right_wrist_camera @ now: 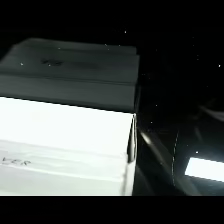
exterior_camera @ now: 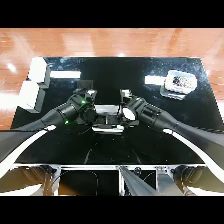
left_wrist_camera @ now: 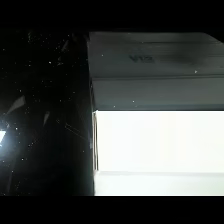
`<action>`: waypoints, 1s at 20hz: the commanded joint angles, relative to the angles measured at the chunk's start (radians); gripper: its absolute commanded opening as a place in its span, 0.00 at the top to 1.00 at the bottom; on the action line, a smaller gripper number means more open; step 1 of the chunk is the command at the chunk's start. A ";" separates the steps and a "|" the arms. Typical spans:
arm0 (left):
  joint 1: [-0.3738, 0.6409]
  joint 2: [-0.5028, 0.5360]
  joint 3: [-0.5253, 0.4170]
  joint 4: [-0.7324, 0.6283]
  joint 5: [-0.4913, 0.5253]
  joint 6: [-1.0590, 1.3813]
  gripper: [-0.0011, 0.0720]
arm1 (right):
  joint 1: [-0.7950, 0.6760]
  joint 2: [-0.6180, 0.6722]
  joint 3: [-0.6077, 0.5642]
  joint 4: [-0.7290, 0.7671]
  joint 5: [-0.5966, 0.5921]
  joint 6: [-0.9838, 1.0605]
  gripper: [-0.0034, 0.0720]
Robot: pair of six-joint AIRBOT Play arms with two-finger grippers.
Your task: Fold the box and place the chain.
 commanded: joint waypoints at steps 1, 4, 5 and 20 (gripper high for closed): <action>0.000 0.000 0.000 0.001 -0.016 0.000 0.96 | 0.024 -0.038 0.046 -0.062 0.064 0.020 0.37; 0.000 0.000 0.000 -0.002 -0.016 0.000 0.96 | 0.024 -0.044 0.054 -0.065 0.069 0.019 0.49; 0.000 0.000 0.000 -0.002 -0.016 0.000 0.96 | 0.023 -0.044 0.054 -0.065 0.069 0.019 0.49; 0.000 0.000 0.000 -0.002 -0.013 0.000 0.96 | 0.009 -0.071 0.054 -0.051 0.049 -0.039 0.48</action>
